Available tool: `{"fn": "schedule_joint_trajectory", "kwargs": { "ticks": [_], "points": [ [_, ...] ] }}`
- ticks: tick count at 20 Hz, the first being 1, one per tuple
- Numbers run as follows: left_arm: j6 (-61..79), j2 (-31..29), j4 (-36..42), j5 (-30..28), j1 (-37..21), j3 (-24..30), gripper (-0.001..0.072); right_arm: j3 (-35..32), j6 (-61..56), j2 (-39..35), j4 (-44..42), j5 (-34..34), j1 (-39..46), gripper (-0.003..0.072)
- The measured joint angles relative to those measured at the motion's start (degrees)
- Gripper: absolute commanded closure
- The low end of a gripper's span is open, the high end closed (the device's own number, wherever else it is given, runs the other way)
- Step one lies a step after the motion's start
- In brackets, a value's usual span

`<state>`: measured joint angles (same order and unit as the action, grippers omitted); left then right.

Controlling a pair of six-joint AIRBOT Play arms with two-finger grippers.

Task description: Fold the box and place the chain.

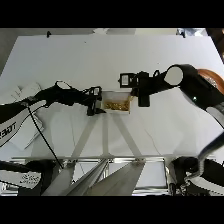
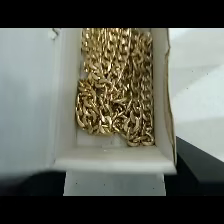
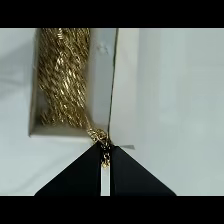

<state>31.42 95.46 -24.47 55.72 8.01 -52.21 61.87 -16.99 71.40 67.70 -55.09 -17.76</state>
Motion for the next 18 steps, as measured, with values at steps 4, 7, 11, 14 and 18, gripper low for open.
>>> {"fn": "schedule_joint_trajectory", "kwargs": {
  "ticks": [4,7,11,14,18],
  "points": [
    [0.33,0.0,0.07,-0.68,0.17,0.0,0.0692,0.02,-4.35,0.11,-1.77,7.96,-5.51,0.0676],
    [0.24,0.02,-0.04,-0.33,0.07,0.0,0.0692,0.02,-7.63,0.59,-0.26,10.84,-7.58,0.0676],
    [0.15,0.02,-0.02,-0.31,0.07,0.02,0.0692,0.02,-12.13,0.83,2.45,11.32,-8.61,0.0674],
    [0.15,0.02,-0.02,-0.31,0.07,0.02,0.0692,0.02,-13.53,0.9,3.23,11.08,-8.9,0.0514],
    [0.11,0.02,0.0,-0.28,0.07,0.02,0.0692,0.02,-14.36,0.9,4.0,11.06,-9.01,0.0355]
  ]
}}
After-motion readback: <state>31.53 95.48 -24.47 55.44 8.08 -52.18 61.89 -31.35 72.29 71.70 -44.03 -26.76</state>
